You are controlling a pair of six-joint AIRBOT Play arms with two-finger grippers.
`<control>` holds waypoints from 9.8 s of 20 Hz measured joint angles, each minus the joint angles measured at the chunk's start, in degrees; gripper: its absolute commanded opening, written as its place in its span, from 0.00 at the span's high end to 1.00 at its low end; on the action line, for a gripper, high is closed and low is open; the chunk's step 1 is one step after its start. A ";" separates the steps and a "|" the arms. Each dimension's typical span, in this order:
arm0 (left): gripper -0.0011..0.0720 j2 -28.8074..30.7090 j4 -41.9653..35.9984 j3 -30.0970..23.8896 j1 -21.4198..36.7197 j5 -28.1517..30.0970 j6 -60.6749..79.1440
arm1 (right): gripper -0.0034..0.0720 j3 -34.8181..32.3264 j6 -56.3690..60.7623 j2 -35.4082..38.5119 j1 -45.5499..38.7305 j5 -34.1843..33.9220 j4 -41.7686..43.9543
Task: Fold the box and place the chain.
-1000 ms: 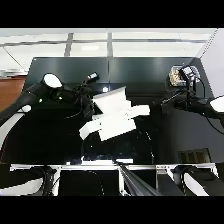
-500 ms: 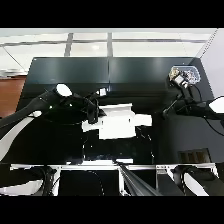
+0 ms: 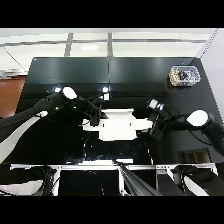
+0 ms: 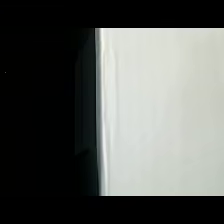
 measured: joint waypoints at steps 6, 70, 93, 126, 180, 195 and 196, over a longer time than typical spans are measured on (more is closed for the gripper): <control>0.94 -0.07 -0.02 0.00 -0.07 -0.24 0.17 | 0.00 -2.01 -8.74 -0.90 11.47 -4.96 -3.43; 0.39 0.24 -0.46 0.09 0.00 -2.62 -1.11 | 0.25 4.33 -37.92 -22.34 8.31 -11.30 16.63; 0.95 13.44 -16.68 -10.34 5.29 -2.69 -27.56 | 0.56 4.33 -37.99 -22.34 8.31 -10.71 16.31; 0.02 24.00 0.94 -20.48 7.61 2.29 6.21 | 0.56 4.33 -37.99 -22.34 8.31 -10.71 16.35; 0.95 16.92 2.95 -24.15 31.63 -7.78 -60.39 | 0.56 4.33 -37.99 -22.34 8.31 -10.73 16.37; 0.10 5.64 -7.76 -12.68 18.12 -15.08 -55.30 | 0.56 4.33 -37.99 -22.34 8.31 -10.73 16.41; 0.10 5.64 -7.89 -11.91 17.31 -15.69 -55.19 | 0.56 4.33 -37.99 -22.34 8.31 -10.73 16.41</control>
